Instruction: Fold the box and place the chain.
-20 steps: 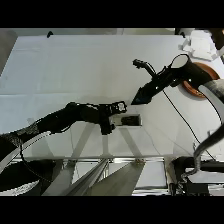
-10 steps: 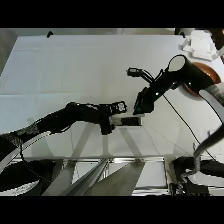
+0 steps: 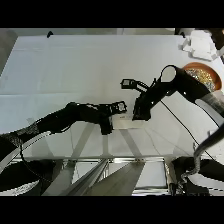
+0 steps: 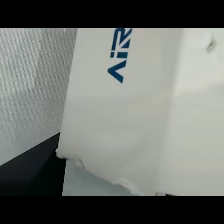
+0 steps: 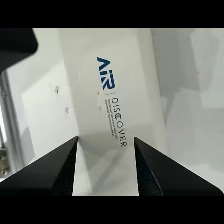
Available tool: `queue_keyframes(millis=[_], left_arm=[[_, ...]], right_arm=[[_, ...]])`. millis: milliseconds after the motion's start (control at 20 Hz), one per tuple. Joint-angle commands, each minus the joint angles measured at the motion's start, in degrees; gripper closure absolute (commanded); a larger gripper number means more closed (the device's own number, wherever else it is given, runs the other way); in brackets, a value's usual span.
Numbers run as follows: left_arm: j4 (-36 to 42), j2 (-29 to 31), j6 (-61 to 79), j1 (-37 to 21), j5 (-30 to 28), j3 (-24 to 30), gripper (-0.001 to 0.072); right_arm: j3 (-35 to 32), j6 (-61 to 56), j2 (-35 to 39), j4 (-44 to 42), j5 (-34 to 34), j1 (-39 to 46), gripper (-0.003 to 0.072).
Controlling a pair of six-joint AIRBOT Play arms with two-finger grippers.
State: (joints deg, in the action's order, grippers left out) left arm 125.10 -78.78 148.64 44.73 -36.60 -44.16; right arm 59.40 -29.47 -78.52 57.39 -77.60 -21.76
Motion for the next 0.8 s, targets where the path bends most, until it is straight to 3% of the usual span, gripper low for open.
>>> queue_keyframes(millis=[0,250,450,750], left_arm=[[0.00,0.02,0.00,0.00,-0.02,-0.04,0.0313],[0.00,0.02,0.00,0.00,-0.02,-0.04,0.0313],[-0.02,0.02,0.00,0.00,-0.02,-0.04,0.0313],[-0.02,0.02,0.00,0.00,-0.02,-0.04,0.0313]], right_arm=[[-5.64,1.95,5.84,0.83,6.69,-0.33,0.0285],[-12.85,4.50,13.05,-1.46,12.26,-0.33,0.0298],[-13.35,5.66,13.03,-2.69,13.88,-3.28,0.0300],[-13.35,4.83,13.03,2.62,18.49,-6.86,0.0309]])
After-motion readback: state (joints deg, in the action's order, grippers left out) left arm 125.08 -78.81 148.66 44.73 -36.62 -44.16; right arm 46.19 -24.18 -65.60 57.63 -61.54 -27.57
